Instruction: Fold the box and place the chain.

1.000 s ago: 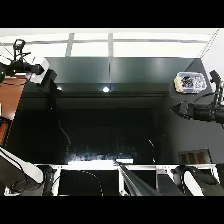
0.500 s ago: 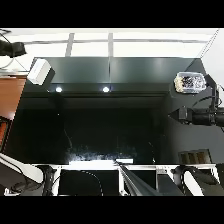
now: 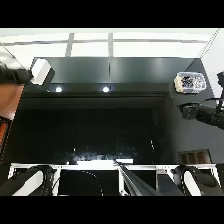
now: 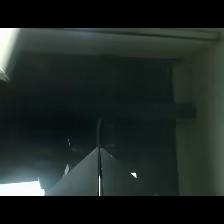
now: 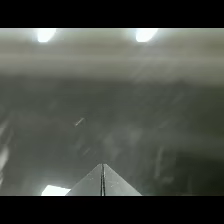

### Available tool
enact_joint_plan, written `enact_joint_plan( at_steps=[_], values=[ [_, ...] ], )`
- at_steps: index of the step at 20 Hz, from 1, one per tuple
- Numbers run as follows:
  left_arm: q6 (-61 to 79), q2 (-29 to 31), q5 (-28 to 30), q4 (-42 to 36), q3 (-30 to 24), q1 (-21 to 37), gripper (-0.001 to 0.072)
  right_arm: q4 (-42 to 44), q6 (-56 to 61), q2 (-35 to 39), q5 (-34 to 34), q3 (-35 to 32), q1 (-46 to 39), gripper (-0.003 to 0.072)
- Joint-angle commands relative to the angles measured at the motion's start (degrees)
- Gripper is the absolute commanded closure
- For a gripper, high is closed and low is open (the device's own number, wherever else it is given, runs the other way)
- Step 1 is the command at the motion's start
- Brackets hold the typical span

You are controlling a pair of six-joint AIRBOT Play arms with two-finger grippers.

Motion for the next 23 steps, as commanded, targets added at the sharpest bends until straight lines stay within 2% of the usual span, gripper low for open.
enact_joint_plan(
  at_steps=[1, 4, 8, 23],
  values=[
    [1.57, 17.57, 13.07, 0.24, -22.43, -3.61, 0.0681, -1.29, -3.06, 1.57, -12.09, -4.79, -0.02, 0.0684],
    [1.7, 22.29, 10.29, 1.03, -25.22, -3.5, 0.0681, -1.27, -3.06, 1.57, -8.68, -4.92, -0.02, 0.0685],
    [1.29, 22.84, 5.73, -0.07, -25.24, -3.54, 0.0679, -1.36, -3.06, 1.57, -8.22, -4.92, -0.02, 0.0684],
    [1.29, 22.84, 5.99, -0.04, -25.24, -3.52, 0.0679, -1.36, -3.06, 1.57, -8.22, -4.92, -0.02, 0.0685]
  ],
)
